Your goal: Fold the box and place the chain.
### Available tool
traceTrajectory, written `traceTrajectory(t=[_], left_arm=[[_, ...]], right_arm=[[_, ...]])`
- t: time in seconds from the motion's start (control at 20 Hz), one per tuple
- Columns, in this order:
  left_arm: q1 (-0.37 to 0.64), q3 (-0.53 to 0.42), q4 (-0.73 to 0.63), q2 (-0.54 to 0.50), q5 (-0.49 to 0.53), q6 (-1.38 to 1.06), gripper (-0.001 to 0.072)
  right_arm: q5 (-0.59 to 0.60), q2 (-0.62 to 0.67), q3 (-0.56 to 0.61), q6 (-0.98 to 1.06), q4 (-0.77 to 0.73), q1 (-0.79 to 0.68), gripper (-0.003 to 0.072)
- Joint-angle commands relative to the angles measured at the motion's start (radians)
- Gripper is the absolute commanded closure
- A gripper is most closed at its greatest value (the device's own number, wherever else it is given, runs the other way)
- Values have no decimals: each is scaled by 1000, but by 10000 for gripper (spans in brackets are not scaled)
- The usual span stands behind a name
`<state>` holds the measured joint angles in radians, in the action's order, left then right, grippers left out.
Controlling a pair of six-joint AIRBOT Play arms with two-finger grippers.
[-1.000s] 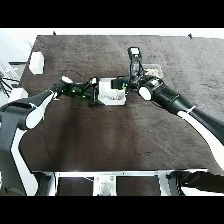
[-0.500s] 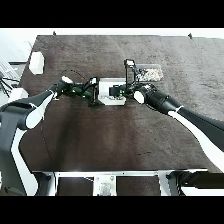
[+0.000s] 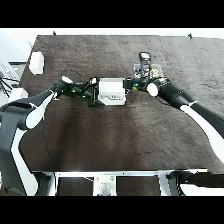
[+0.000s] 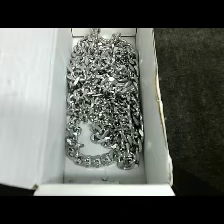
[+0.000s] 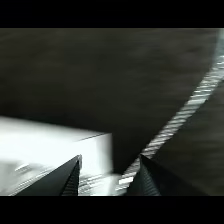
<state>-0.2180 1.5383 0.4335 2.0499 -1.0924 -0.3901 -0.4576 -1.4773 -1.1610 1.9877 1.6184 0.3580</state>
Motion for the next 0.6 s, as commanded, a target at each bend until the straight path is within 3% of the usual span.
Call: traceTrajectory(t=[0.0,0.15,0.55], left_arm=[[1,1,0,0,0,0,420],[1,1,0,0,0,0,419],[1,1,0,0,0,0,420]], right_arm=[[66,-68,-1,-39,-77,-125,246],[134,-151,-42,-159,-199,-161,246],[121,-343,-216,-383,-465,-166,246]])
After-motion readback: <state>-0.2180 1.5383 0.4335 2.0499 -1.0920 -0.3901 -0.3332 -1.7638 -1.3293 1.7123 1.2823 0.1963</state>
